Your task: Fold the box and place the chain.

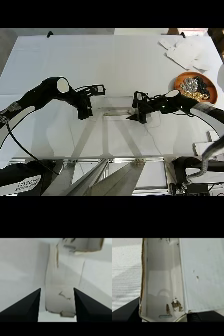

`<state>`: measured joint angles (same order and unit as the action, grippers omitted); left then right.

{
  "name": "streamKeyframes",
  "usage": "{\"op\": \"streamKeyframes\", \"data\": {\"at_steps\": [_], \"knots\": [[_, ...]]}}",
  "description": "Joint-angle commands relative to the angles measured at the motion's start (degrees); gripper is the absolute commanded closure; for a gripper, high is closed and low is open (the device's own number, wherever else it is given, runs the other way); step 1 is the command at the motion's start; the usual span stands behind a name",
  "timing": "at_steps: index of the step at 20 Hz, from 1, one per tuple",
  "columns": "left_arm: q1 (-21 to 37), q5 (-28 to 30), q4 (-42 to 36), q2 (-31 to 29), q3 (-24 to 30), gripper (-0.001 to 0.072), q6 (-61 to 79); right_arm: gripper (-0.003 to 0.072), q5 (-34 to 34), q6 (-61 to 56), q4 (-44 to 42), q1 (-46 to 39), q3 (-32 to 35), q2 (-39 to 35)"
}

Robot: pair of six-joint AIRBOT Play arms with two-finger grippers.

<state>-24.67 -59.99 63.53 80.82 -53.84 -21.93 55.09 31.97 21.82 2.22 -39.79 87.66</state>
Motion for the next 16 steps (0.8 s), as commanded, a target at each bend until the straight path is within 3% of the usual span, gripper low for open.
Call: {"op": "streamKeyframes", "data": {"at_steps": [1,8,11,16], "knots": [[-0.46,0.20,-5.44,0.11,0.02,0.0253,12.20,0.0249,0.00,0.00,0.00,0.04,-0.02,0.02],[-0.50,-3.74,-9.84,0.35,0.15,0.0258,24.24,0.0249,0.00,0.00,0.00,0.04,-0.02,0.02],[-0.81,-3.85,-10.80,0.92,0.15,0.0321,24.74,0.0249,0.00,0.00,0.00,0.04,-0.02,0.02],[-1.51,-3.04,-11.89,1.88,0.15,0.0320,24.76,0.0249,0.00,0.00,0.00,0.04,-0.02,0.02]]}}
